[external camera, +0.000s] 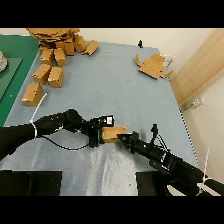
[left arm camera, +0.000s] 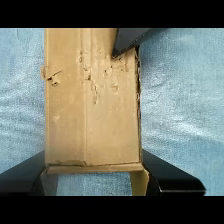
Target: Fold the box.
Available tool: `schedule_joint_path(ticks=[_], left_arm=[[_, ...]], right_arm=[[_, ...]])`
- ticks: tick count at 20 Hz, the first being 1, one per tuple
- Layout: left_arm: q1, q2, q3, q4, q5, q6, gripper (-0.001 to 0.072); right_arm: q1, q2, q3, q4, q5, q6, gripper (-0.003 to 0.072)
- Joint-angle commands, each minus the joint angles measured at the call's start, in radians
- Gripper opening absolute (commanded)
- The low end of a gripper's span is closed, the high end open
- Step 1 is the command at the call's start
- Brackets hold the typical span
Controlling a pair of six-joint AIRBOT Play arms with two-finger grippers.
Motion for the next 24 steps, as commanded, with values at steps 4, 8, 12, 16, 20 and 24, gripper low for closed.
schedule_joint_path(ticks=[4, 8, 12, 16, 20, 24], left_arm=[[0.000, 0.001, 0.001, 0.000, 0.000, 0.000, 0.0404], [0.000, 0.000, 0.001, 0.000, 0.000, 0.000, 0.0404], [0.000, 0.001, 0.001, 0.000, 0.000, 0.000, 0.0404], [0.000, 0.001, 0.001, 0.000, 0.000, 0.000, 0.0404], [0.000, 0.001, 0.001, 0.000, 0.000, 0.000, 0.0404], [0.000, 0.001, 0.001, 0.000, 0.000, 0.000, 0.0404]], right_arm=[[0.001, -0.008, -0.001, -0.018, -0.005, 0.013, 0.0000], [0.001, -0.008, -0.001, -0.019, -0.004, 0.013, 0.0001], [0.000, 0.055, 0.001, 0.071, 0.131, -0.089, 0.0003], [-0.030, 0.253, 0.013, 0.163, -0.036, -0.121, 0.0004], [-0.175, 0.384, 0.120, -0.085, -0.557, -0.298, 0.0004], [-0.211, 0.278, 0.240, -0.334, -0.619, -0.296, 0.0005]])
